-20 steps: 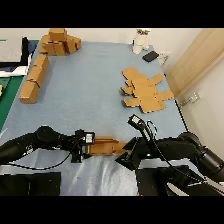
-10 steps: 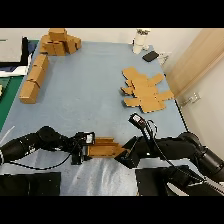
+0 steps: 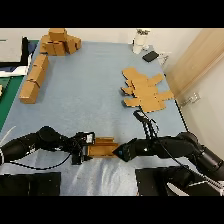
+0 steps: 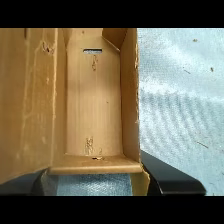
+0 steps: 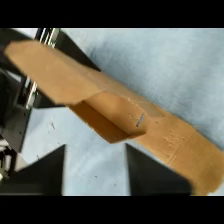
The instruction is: Fold the box.
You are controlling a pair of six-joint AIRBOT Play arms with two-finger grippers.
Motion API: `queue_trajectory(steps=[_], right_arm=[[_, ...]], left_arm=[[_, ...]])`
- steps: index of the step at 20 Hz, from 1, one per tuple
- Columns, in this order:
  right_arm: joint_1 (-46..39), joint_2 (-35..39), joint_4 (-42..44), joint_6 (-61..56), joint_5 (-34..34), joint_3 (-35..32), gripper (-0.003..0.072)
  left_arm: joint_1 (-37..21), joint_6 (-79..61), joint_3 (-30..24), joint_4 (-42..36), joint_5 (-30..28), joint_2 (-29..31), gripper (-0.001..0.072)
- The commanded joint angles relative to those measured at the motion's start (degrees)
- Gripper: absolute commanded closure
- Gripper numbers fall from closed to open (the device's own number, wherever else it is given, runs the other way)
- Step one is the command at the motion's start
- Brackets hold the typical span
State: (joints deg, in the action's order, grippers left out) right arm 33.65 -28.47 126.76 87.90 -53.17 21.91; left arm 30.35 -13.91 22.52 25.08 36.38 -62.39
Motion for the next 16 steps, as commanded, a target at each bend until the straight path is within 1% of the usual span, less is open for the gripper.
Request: queue_trajectory(steps=[1,2,4,8,10,13,16], right_arm=[[0.6,-4.7,7.7,-4.2,8.2,0.3,0.0683],[1.7,-7.3,9.9,0.5,11.3,1.2,0.0683],[2.6,-13.9,9.7,2.9,14.9,4.3,0.0683],[2.4,-28.3,7.5,9.3,15.1,12.1,0.0683],[2.4,-33.9,5.4,10.4,14.5,13.6,0.0683],[2.5,-38.6,5.5,14.1,12.6,13.6,0.0683],[2.5,-39.7,5.4,17.9,12.7,13.6,0.0683]], left_arm=[[0.0,0.0,0.0,0.0,0.1,0.0,0.0178],[0.0,0.0,0.0,0.0,0.1,0.0,0.0177],[0.0,0.0,0.0,0.0,0.1,0.0,0.0178],[0.0,0.0,0.0,0.0,0.1,0.0,0.0177],[0.0,0.0,0.0,0.0,0.2,0.0,0.0177],[0.0,0.0,0.0,0.0,0.2,0.0,0.0178],[0.0,0.0,0.0,0.0,0.2,0.0,0.0178]])
